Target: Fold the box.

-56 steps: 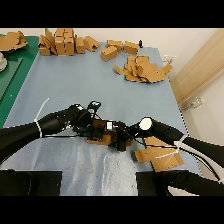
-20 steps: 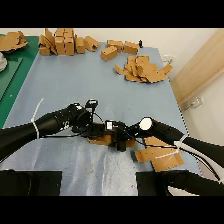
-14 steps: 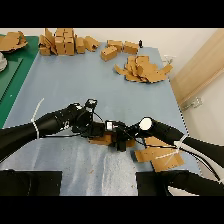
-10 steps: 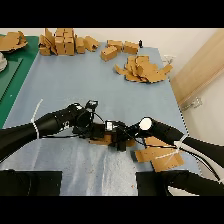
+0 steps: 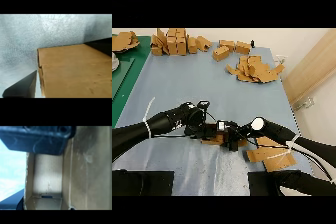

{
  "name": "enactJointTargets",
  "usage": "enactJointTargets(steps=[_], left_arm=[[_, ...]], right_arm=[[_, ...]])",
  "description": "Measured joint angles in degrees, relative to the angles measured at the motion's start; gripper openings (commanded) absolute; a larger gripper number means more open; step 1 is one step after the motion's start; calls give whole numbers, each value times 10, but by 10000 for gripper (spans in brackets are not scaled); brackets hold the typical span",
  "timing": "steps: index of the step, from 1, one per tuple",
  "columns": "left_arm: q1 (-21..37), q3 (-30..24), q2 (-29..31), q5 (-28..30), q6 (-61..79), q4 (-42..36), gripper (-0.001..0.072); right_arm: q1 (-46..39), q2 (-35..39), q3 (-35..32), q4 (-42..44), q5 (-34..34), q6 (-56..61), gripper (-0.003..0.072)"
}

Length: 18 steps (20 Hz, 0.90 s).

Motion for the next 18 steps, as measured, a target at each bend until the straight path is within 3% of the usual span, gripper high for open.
enactJointTargets(steps=[6, 18], left_arm=[[2, 36, 27, -26, 18, 7, 392], [2, 43, 69, -119, 21, 50, 392]], right_arm=[[0, 0, 0, 0, 0, 0, 580], [0, 0, 0, 0, -2, 0, 579]])
